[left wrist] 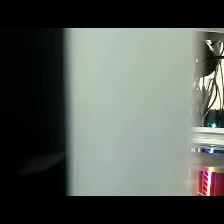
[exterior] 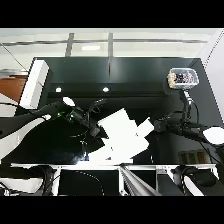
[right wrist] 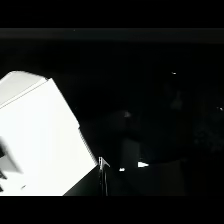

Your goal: Fold the box and place the chain.

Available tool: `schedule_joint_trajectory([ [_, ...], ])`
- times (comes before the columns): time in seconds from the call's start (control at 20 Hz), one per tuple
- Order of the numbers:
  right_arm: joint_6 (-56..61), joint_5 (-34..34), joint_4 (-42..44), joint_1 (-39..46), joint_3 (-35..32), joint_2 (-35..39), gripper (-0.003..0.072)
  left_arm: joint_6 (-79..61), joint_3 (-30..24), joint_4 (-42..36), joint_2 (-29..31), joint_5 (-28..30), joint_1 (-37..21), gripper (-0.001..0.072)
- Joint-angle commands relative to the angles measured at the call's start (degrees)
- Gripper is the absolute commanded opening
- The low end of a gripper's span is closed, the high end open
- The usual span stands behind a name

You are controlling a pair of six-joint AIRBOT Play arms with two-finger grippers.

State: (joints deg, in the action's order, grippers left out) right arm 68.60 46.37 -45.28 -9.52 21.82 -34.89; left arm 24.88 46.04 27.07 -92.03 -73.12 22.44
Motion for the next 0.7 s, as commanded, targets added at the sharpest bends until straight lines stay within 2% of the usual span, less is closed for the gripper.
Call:
schedule_joint_trajectory([
  [0.0,0.0,-0.1,0.0,0.0,0.0,0.0,0.0026,1.3,0.1,0.5,0.0,0.4,-0.2,0.0191],
  [0.05,0.0,-0.1,0.0,0.0,0.0,0.0,0.0026,1.4,0.3,0.4,0.0,0.3,-0.5,0.0108],
  [0.1,0.0,-0.1,0.0,0.0,0.0,0.0,0.0027,1.5,0.5,0.2,0.0,-0.1,-1.0,0.0057],
  [0.15,0.0,0.2,0.0,0.0,0.0,0.0,0.0027,1.6,0.7,-0.3,0.0,-0.9,-1.7,0.0029],
  [0.25,0.0,0.3,0.1,0.0,0.0,0.0,0.0047,2.0,1.5,-0.7,0.1,-3.4,-3.3,0.0028],
  [0.3,0.0,1.0,-0.8,0.2,0.3,0.0,0.0415,2.6,2.1,-0.7,0.2,-4.3,-4.1,0.0028],
  [0.35,0.0,1.7,-3.3,0.7,1.0,0.0,0.0713,2.6,2.7,-0.7,0.5,-5.2,-4.9,0.0027],
  [0.5,0.0,4.6,-17.6,3.7,5.9,0.0,0.0714,2.6,5.2,2.4,3.0,-6.6,-5.5,0.0026],
  [0.6,-1.2,4.8,-26.6,5.1,9.3,0.0,0.0714,1.9,7.0,9.9,6.6,-5.4,-3.6,0.0025],
  [0.65,-4.3,4.7,-30.4,5.1,10.3,0.0,0.0714,0.1,7.1,15.1,9.2,-2.9,-1.8,0.0025],
])
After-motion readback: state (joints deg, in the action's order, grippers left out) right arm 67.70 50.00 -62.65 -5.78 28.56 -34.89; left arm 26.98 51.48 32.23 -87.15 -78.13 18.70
